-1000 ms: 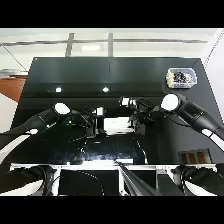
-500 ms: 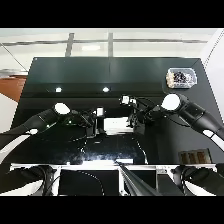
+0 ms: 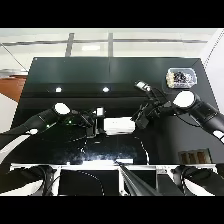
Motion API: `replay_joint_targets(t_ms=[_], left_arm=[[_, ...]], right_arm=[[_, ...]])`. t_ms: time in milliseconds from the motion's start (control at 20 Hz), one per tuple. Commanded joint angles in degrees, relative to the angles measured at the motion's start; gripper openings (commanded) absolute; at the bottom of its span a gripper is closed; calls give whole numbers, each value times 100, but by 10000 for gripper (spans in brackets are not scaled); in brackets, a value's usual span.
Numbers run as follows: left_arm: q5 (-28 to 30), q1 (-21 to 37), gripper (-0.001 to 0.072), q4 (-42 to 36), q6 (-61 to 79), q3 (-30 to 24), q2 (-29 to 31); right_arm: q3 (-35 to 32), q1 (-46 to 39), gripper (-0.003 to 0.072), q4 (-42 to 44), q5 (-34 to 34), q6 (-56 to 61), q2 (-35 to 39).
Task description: Fold the box and place the chain.
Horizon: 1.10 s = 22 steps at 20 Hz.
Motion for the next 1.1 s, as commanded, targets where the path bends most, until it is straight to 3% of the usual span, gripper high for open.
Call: replay_joint_targets(t_ms=[0, 150, 550, 1050], left_arm=[[0, -2, 393, -2, -2, -4, 0], [0, -2, 394, 0, -2, -4, 0], [0, -2, 394, 0, -2, -4, 0], [0, -2, 394, 0, -4, -4, 0]], right_arm=[[-358, -131, 20, 1755, 116, 579, -256], [-361, 122, 21, 2367, -46, 560, -697], [-363, 179, 24, 1788, -280, 785, -1167], [-363, 326, 24, 1440, -656, 887, -1196]])
